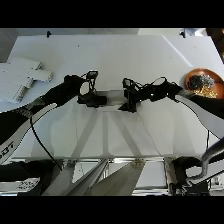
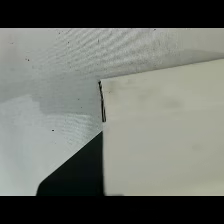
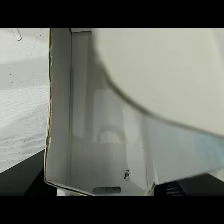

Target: Fold the box and place the chain.

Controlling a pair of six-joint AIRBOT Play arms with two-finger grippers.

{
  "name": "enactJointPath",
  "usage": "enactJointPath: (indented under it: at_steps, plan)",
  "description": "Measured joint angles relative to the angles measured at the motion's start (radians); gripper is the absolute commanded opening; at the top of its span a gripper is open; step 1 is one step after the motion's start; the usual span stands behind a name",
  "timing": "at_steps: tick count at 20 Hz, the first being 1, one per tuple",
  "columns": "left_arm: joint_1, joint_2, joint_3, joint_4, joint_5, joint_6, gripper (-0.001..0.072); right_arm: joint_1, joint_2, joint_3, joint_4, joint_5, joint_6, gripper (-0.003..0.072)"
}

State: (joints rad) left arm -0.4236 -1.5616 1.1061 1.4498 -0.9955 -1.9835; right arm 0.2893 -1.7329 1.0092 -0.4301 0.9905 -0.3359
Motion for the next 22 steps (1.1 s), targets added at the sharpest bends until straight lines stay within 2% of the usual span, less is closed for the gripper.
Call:
enactJointPath:
  at_steps: [8,9,12,17,22]
  plan:
    - [-0.001,-0.02,0.0,-0.016,-0.011,0.005,0.0023,0.0,0.0,0.0,-0.002,-0.002,-0.001,0.0518]
    - [-0.001,-0.021,0.0,-0.017,-0.011,0.005,0.0081,0.0,0.0,0.0,-0.002,-0.002,-0.001,0.0518]
    - [-0.002,-0.02,-0.004,-0.021,-0.014,0.013,0.0355,-0.001,0.0,0.0,-0.012,-0.004,-0.007,0.0518]
    - [0.017,0.029,-0.002,-0.031,-0.018,0.029,0.0357,-0.001,0.0,0.0,-0.003,-0.008,-0.002,0.0518]
    - [0.12,0.111,-0.002,-0.145,-0.039,0.169,0.0357,-0.001,0.0,0.0,-0.002,-0.005,-0.001,0.0518]
